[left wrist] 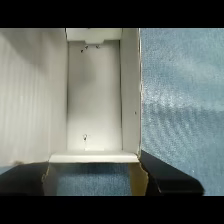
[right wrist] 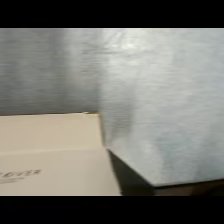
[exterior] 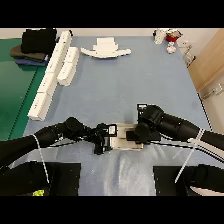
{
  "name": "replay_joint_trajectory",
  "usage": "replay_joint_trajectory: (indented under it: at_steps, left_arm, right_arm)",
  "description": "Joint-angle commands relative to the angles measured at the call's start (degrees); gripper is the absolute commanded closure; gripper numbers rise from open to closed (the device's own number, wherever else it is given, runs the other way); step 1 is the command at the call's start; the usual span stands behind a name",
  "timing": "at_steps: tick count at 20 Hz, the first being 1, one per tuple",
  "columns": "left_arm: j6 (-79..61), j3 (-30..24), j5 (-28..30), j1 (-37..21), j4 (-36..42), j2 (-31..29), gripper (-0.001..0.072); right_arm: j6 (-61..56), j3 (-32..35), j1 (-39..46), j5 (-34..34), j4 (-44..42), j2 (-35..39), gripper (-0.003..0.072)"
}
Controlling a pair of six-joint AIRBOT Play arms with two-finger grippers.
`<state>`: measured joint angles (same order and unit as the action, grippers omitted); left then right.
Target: Fold the box.
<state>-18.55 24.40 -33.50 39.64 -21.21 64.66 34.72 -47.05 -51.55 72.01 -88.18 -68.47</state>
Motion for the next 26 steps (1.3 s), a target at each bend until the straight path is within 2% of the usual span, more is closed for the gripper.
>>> replay_joint_trajectory:
  at_steps: [1, 8, 9, 10, 13, 17, 21, 22, 23, 24, 25, 26]
  left_arm:
    - [0.0, 0.0, 0.0, 0.0, 0.0, 0.0, 0.0296]
    - [0.0, 0.0, 0.0, 0.0, 0.0, 0.0, 0.0296]
    - [0.0, 0.0, 0.0, 0.0, 0.0, 0.0, 0.0296]
    - [0.0, 0.0, 0.0, 0.0, 0.0, 0.0, 0.0296]
    - [0.0, 0.0, 0.0, 0.0, 0.0, 0.0, 0.0296]
    - [0.0, 0.0, 0.0, 0.0, 0.0, 0.0, 0.0296]
    - [0.0, 0.0, 0.0, 0.0, 0.0, 0.0, 0.0296]
    - [0.0, 0.0, 0.0, 0.0, 0.0, 0.0, 0.0296]
    - [0.0, 0.0, 0.0, 0.0, 0.0, 0.0, 0.0296]
    - [0.0, 0.0, 0.0, 0.0, 0.0, 0.0, 0.0296]
    - [0.0, 0.0, 0.0, 0.0, 0.0, 0.0, 0.0296]
    - [0.0, 0.0, 0.0, 0.0, 0.0, 0.0, 0.0296]
  right_arm:
    - [-1.8, -0.2, -0.3, -0.7, 0.7, -0.5, 0.0682]
    - [-2.3, -0.2, -0.3, -0.6, 0.3, -0.5, 0.0667]
    - [-2.3, -0.2, -0.3, -0.6, 0.1, -0.4, 0.0462]
    - [-2.3, -0.2, -0.3, -0.3, -0.1, -0.4, 0.0321]
    - [-2.3, -0.3, -0.3, 2.7, -0.6, 0.2, 0.0309]
    - [-2.3, -2.2, -0.3, 6.2, -1.5, 3.5, 0.0309]
    - [-4.5, -5.3, -0.2, 11.0, -0.9, 11.3, 0.0319]
    - [-4.5, -5.3, 0.3, 13.7, 1.3, 12.9, 0.039]
    - [-4.5, -5.2, 1.7, 17.9, 4.6, 13.9, 0.053]
    - [-4.3, -5.0, 3.9, 21.1, 7.5, 14.4, 0.0617]
    - [-2.3, -4.5, 7.2, 22.2, 10.1, 14.4, 0.0676]
    - [1.1, -3.8, 11.2, 20.6, 10.6, 14.3, 0.0683]
